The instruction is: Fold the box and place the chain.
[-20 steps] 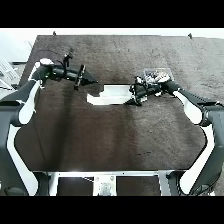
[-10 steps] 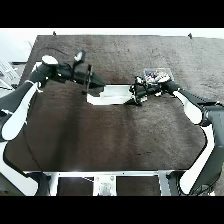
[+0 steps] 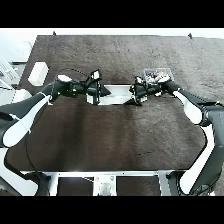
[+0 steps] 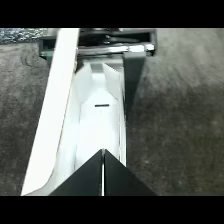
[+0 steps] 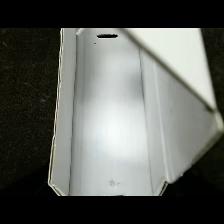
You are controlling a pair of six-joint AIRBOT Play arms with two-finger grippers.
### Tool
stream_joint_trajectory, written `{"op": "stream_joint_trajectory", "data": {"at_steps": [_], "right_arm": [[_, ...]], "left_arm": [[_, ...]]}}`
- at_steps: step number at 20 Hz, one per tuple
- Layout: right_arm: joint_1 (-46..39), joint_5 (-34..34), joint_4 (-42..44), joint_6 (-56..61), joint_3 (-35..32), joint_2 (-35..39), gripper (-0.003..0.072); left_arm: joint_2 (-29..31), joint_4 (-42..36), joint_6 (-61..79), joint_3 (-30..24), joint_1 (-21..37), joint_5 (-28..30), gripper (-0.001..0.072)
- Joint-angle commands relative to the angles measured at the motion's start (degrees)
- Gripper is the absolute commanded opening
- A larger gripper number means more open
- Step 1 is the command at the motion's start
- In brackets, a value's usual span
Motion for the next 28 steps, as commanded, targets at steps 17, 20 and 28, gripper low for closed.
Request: {"op": "stream_joint_trajectory", "data": {"at_steps": [17,20,28], "right_arm": [[0.07,0.00,0.02,0.02,-0.02,0.00,0.0583],[0.07,0.00,0.02,0.00,-0.02,0.00,0.0583],[0.07,0.00,0.02,0.02,-0.02,0.00,0.0583]], "left_arm": [[-12.26,-2.03,-3.58,13.49,-0.31,10.84,0.0018],[-13.00,-1.18,-4.96,13.49,-0.33,10.64,0.0018],[-13.16,-0.28,-4.98,13.49,-0.31,10.14,0.0018]]}}
